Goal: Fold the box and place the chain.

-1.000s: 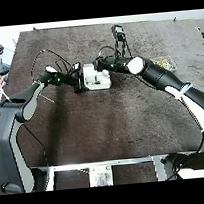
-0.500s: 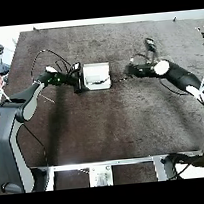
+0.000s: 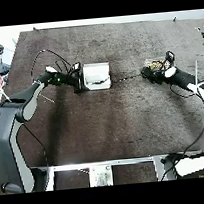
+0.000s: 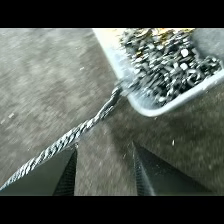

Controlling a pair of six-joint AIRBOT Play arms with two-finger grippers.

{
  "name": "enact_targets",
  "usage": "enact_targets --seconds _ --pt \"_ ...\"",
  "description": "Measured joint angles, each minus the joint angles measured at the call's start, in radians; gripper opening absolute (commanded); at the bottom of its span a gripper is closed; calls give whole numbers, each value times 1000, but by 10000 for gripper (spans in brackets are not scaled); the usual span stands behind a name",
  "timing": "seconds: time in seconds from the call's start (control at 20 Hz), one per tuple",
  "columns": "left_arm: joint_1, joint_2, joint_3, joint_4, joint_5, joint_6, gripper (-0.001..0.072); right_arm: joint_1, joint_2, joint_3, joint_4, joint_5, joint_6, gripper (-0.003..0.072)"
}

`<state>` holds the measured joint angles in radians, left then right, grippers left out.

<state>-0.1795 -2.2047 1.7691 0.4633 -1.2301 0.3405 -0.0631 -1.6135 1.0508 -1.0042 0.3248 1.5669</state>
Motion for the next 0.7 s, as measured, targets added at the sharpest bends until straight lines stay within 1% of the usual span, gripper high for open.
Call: enact_targets --seconds 0.05,0.1,0.15,0.3,0.4,0.5,0.7 --pt "0 0 0 0 0 0 409 1 -22 18 10 -9 3 273" --pt "0 0 0 0 0 0 409 1 -42 36 16 -19 4 249" --pt "0 0 0 0 0 0 409 5 -62 55 21 -27 4 16" --pt "0 0 0 0 0 0 409 26 -89 94 32 -35 0 12" --pt "0 0 0 0 0 0 409 45 -70 106 36 -26 -6 13" --pt "0 0 0 0 0 0 409 66 -21 112 38 4 -20 12" --pt "0 0 0 0 0 0 409 140 143 117 39 47 -60 13"
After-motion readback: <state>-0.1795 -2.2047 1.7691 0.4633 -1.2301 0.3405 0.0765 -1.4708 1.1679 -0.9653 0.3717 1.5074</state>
